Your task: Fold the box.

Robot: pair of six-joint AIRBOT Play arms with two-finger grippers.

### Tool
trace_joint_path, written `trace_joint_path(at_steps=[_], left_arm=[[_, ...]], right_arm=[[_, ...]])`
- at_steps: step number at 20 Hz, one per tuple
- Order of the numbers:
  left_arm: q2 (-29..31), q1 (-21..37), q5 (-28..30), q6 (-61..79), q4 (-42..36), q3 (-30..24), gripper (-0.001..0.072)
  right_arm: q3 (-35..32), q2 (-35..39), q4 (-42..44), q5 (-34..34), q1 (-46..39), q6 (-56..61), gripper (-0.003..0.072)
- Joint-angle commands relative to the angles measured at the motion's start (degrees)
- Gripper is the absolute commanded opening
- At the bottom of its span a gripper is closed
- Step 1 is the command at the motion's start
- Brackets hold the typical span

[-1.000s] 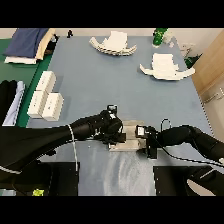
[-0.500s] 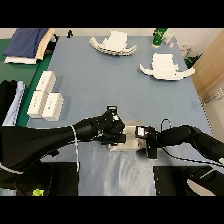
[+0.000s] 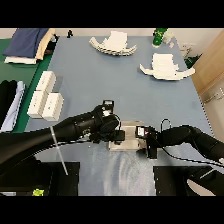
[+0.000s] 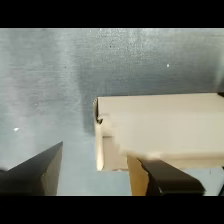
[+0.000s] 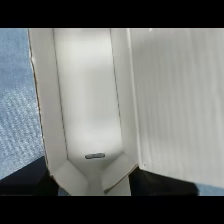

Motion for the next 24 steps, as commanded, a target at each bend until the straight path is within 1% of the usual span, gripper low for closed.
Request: trace_joint_path(at_steps=[1,2,3,5,7,9,11,13,15,16,17,20,22,24], left_arm=[[5.95,0.04,-2.91,-1.38,5.25,0.09,0.056],[7.08,0.04,-2.47,-1.77,7.28,0.09,0.0198],[7.69,0.04,-2.45,-0.7,8.81,0.09,0.0011],[8.31,0.15,-2.75,2.99,9.35,0.07,0.0014],[9.22,2.21,-2.56,11.5,5.53,-0.07,0.0014],[11.17,5.66,-2.21,25.29,0.22,-1.27,0.0013],[15.04,10.47,-0.48,43.17,-7.56,-5.44,0.0013],[19.23,14.95,0.48,61.68,-15.21,-11.32,0.0014],[22.1,18.6,1.66,79.69,-20.59,-17.03,0.002],[22.71,19.89,2.89,86.97,-22.05,-19.17,0.0314],[22.88,20.94,5.68,93.96,-22.88,-21.18,0.0695],[22.58,22.18,14.82,112.19,-26.12,-25.33,0.0697],[21.42,22.18,20.48,119.86,-29.29,-27.21,0.0697],[19.58,22.18,24.55,127.14,-33.11,-28.63,0.0697]], right_arm=[[-0.02,0.02,0.0,0.02,-0.02,0.07,0.0482],[-0.02,0.02,0.0,0.02,-0.02,0.04,0.0482],[-0.02,0.02,0.0,0.02,-0.02,0.07,0.0482],[-0.02,0.02,0.0,0.02,-0.02,0.04,0.0482],[-0.02,0.02,0.0,0.0,-0.02,0.04,0.0482],[-0.02,0.02,0.0,0.02,-0.02,0.04,0.0482],[-0.02,0.02,0.0,0.02,-0.02,0.04,0.0482],[-0.02,0.02,0.0,0.02,-0.02,0.04,0.0482],[-0.02,0.02,0.0,0.02,-0.02,0.04,0.0482],[-0.02,0.02,0.0,0.02,-0.02,0.07,0.0482],[-0.02,0.02,0.0,0.02,-0.02,0.04,0.0481],[-0.02,0.02,0.0,0.02,-0.02,0.04,0.0482],[-0.02,0.02,0.0,0.02,-0.02,0.04,0.0482],[-0.02,0.02,0.0,0.02,-0.02,0.04,0.0482]])
